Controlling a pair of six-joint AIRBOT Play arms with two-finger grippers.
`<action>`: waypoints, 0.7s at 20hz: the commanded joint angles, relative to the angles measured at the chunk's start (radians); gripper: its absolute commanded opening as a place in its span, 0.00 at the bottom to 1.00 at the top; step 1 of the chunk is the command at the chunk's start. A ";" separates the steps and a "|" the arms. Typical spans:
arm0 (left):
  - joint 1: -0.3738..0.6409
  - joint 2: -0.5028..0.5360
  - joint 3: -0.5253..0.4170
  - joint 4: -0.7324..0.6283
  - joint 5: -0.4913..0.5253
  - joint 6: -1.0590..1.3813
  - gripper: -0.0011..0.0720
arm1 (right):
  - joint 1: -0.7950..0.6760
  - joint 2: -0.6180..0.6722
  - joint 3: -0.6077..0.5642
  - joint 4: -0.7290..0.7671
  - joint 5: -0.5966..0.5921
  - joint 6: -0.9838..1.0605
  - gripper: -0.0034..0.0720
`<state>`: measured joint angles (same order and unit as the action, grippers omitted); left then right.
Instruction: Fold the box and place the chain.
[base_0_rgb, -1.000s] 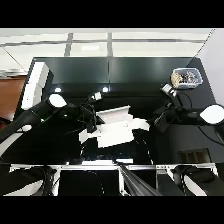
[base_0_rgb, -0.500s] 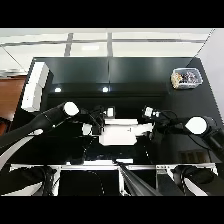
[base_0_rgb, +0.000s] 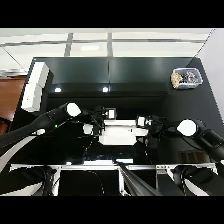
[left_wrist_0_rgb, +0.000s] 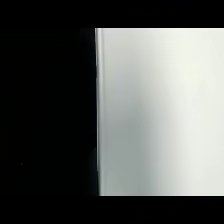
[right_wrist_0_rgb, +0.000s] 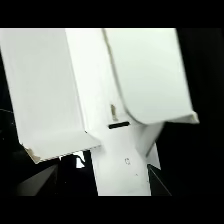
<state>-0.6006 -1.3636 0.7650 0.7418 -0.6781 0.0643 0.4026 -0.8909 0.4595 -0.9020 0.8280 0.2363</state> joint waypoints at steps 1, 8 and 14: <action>0.000 -0.002 -0.001 0.002 0.016 -0.014 0.05 | 0.019 -0.011 -0.019 0.011 -0.010 -0.035 0.87; -0.001 -0.002 0.000 0.002 0.017 -0.016 0.04 | 0.021 -0.012 -0.106 0.146 -0.081 -0.133 0.87; -0.001 -0.002 0.000 0.002 0.016 -0.016 0.05 | 0.142 -0.033 -0.130 0.204 -0.215 -0.160 0.87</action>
<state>-0.6006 -1.3647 0.7647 0.7437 -0.6621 0.0490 0.4896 -0.9138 0.3389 -0.7498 0.6754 0.1036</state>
